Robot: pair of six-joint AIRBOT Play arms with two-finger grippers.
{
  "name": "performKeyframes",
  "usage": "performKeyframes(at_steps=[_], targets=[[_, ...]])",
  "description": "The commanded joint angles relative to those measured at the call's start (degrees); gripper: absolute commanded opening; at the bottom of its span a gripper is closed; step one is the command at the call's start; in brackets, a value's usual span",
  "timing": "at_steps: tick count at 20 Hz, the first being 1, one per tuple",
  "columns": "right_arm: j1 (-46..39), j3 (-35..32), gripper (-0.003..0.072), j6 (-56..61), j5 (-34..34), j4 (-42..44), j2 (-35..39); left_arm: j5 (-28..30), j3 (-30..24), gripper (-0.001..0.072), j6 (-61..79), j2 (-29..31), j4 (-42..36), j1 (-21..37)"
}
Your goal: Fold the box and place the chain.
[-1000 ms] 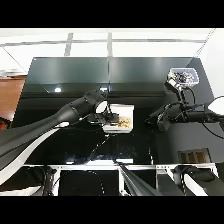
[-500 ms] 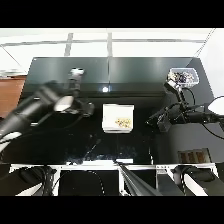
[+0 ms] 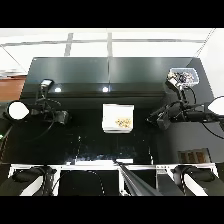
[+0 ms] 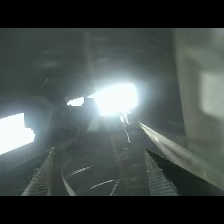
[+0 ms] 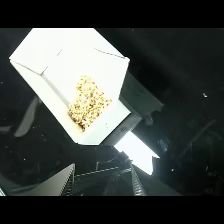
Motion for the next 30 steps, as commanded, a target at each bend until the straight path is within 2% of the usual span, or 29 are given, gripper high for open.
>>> performKeyframes(at_steps=[1,3,5,7,9,11,14,17,18,21,24,30], targets=[[0.0,0.02,0.0417,0.0,-1.55,-0.02,0.02,-2.43,-2.01,0.0624,38.84,-2.56,-14.53,-1.64],[0.02,0.02,0.0417,0.0,-2.78,0.04,0.02,-1.49,-1.97,0.0624,43.25,-5.73,-14.58,-4.09],[0.0,0.02,0.0417,-0.02,-3.15,0.0,0.02,2.45,-1.97,0.0636,50.45,-8.76,-14.8,-6.38],[0.0,0.02,0.0417,0.0,-3.15,0.0,0.02,8.07,-1.97,0.072,59.36,-11.23,-15.19,-8.83],[0.0,0.02,0.0417,0.0,-3.26,0.0,0.02,13.2,-1.81,0.072,67.78,-13.25,-16.5,-11.23],[0.0,0.02,0.0417,0.0,-3.26,0.0,0.02,15.19,-0.9,0.0718,68.52,-15.74,-18.36,-13.51],[0.0,0.02,0.0417,0.0,-3.26,0.02,0.02,15.13,0.55,0.0718,69.4,-18.86,-21.24,-14.25],[0.0,0.02,0.0417,-0.02,-3.19,0.0,0.02,12.17,1.44,0.0704,81.85,-21.09,-36.04,-13.16],[0.0,0.02,0.0417,-0.02,-3.37,-0.02,0.02,9.44,1.57,0.0689,85.33,-22.21,-38.4,-12.63],[0.0,0.02,0.0417,-0.02,-3.32,-0.02,0.02,6.1,1.68,0.0693,87.41,-24.04,-38.21,-12.44],[0.0,0.02,0.0417,-0.02,-3.34,-0.02,0.02,6.32,1.68,0.0698,89.07,-24.79,-40.89,-12.44],[0.0,0.02,0.0417,0.0,-3.32,0.0,0.02,6.38,1.7,0.0697,89.02,-28.02,-40.76,-12.59]])
